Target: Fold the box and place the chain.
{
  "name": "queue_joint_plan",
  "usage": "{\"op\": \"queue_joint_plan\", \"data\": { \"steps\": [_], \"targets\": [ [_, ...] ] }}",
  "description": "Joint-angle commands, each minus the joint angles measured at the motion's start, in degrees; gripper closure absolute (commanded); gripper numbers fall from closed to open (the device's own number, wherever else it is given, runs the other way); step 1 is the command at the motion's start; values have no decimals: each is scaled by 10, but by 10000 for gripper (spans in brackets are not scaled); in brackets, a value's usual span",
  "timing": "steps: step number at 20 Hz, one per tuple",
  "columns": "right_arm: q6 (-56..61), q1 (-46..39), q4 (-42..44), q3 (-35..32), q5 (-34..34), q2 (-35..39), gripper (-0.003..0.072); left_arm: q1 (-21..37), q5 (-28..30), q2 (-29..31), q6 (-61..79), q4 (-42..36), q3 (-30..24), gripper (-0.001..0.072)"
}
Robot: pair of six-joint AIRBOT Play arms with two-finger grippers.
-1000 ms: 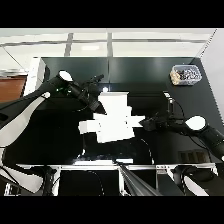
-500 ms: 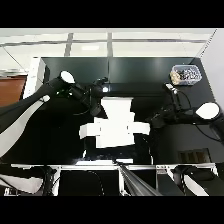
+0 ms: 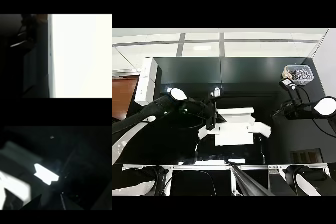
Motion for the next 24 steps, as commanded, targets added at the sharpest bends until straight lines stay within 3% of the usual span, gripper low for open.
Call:
{"op": "queue_joint_plan", "data": {
  "steps": [1,6,10,17,18,19,24],
  "targets": [
    [0,-1,-20,2,-43,0,405,-13,87,-9,121,36,-10,682],
    [-11,-1,-22,2,-50,0,405,-13,98,-30,163,40,-10,681],
    [-11,-1,-30,2,-47,0,404,-22,111,-38,188,104,-11,681],
    [-34,15,30,1,-47,-2,392,-29,109,-38,142,109,-12,681],
    [-44,24,30,-2,-48,-5,159,-29,110,-38,137,109,-12,681],
    [-60,37,31,-10,-50,-10,-27,-29,110,-38,132,109,-11,681],
    [-314,96,32,-74,-44,-30,-24,-29,110,-38,109,109,-11,681]
  ]
}}
